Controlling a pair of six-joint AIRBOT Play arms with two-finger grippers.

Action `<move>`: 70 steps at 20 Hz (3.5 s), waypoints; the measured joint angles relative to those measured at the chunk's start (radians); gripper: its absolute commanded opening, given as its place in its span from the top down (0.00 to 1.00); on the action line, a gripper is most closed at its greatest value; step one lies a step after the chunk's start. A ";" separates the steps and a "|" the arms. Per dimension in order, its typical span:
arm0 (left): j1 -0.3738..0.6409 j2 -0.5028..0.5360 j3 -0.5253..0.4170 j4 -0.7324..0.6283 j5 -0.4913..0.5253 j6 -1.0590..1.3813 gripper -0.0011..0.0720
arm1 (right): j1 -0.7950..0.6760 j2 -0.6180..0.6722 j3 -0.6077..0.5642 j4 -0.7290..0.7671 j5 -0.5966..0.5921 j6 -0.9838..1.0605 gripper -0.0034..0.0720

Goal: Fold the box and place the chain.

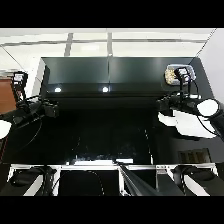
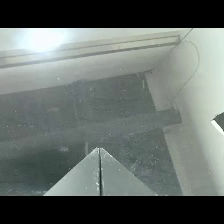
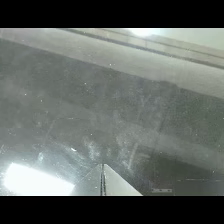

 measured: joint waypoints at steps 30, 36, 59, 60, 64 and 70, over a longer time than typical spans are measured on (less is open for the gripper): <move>0.000 -0.077 0.000 -0.115 0.195 -0.001 0.02 | -0.669 -0.238 0.270 -0.118 0.146 0.233 0.00; 0.000 -0.195 0.000 -0.155 0.148 -0.001 0.02 | -1.006 -0.381 0.388 -0.243 0.433 0.114 0.00; 0.000 -0.267 0.000 -0.197 0.069 -0.010 0.02 | -0.766 -0.174 0.270 0.053 0.593 -0.166 0.94; -0.001 -0.275 0.000 -0.204 0.061 -0.014 0.02 | -0.724 -0.133 0.232 0.081 0.584 -0.169 0.94; -0.038 -0.321 0.000 -0.253 0.045 -0.017 0.03 | -0.564 0.028 0.021 0.264 0.497 -0.209 0.94; -0.158 -0.439 0.059 -0.299 0.066 -0.008 0.03 | -0.275 0.120 -0.298 0.562 0.259 -0.314 0.94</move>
